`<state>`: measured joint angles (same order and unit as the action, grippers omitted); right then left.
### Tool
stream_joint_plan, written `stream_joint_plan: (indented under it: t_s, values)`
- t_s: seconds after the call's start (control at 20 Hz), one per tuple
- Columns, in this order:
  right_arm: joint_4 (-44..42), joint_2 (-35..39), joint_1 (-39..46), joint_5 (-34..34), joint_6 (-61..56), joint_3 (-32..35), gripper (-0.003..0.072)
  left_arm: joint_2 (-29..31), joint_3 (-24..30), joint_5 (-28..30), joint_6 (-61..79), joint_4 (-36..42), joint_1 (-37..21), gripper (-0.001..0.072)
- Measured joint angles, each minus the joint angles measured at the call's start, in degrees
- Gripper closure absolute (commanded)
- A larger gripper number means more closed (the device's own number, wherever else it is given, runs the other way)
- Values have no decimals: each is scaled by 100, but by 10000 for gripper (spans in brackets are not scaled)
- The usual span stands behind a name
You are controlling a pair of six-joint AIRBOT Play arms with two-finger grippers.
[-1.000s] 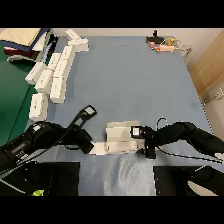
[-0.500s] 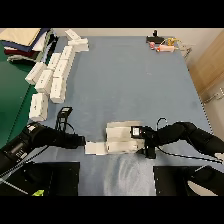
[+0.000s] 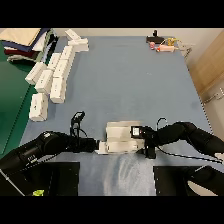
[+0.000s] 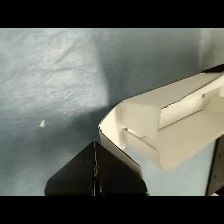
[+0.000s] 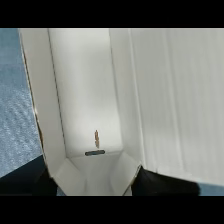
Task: Fold the box.
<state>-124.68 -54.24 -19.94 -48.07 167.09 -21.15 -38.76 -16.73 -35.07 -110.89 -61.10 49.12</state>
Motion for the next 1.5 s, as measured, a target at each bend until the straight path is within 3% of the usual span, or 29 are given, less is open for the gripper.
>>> stream_joint_plan:
  t_s: [0.15,0.25,1.05,1.5]
  values:
    - [0,0,0,0,0,0,171,-28,-74,179,-11,79,101,690]
    - [0,-2,0,0,0,0,171,-35,-105,227,-11,107,129,191]
    - [0,0,0,2,2,0,171,-42,-136,282,-13,671,153,192]
    - [0,0,0,2,2,0,171,9,-227,-131,-4,691,-127,190]
